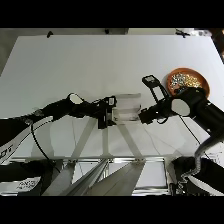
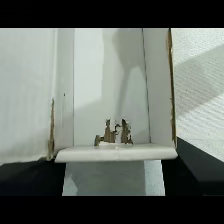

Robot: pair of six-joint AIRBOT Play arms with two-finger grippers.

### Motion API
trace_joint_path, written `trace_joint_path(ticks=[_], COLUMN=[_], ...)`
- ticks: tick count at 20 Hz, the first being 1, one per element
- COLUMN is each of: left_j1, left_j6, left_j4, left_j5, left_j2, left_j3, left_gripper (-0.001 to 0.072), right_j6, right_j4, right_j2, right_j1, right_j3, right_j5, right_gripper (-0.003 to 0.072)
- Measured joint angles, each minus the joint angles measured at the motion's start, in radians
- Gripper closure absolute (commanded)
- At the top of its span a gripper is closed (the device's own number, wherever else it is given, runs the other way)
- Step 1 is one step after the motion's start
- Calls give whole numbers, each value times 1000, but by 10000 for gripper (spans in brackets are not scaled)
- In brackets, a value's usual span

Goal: Fold the box and place the chain.

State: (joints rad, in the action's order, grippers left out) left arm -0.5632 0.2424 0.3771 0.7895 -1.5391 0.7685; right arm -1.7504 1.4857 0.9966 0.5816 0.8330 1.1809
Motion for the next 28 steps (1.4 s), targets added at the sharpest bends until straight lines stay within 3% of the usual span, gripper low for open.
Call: trace_joint_path(ticks=[4, 9, 14, 15, 17, 19, 23, 28], left_j1=[0, 0, 0, 0, 0, 0, 0, 0], left_j6=[0, 0, 0, 0, 0, 0, 0, 0], left_j4=[0, 0, 0, 0, 0, 0, 0, 0], left_j5=[0, 0, 0, 0, 0, 0, 0, 0], left_j2=[0, 0, 0, 0, 0, 0, 0, 0], left_j3=[0, 0, 0, 0, 0, 0, 0, 0], left_gripper=[343, 343, 343, 343, 343, 343, 343, 343], right_j6=[4, 5, 60, 88, 147, 200, 261, 305], right_j4=[0, 75, 138, 140, 139, 139, 140, 133], right_j2=[-94, -167, -168, -151, -100, -26, 144, 293], right_j1=[0, -18, -232, -300, -429, -546, -715, -786], right_j3=[0, 1, 34, 49, 76, 95, 113, 117], right_j5=[91, 72, -16, -29, -51, -77, -129, -231], right_gripper=[269, 268, 268, 267, 166, 146, 144, 144])
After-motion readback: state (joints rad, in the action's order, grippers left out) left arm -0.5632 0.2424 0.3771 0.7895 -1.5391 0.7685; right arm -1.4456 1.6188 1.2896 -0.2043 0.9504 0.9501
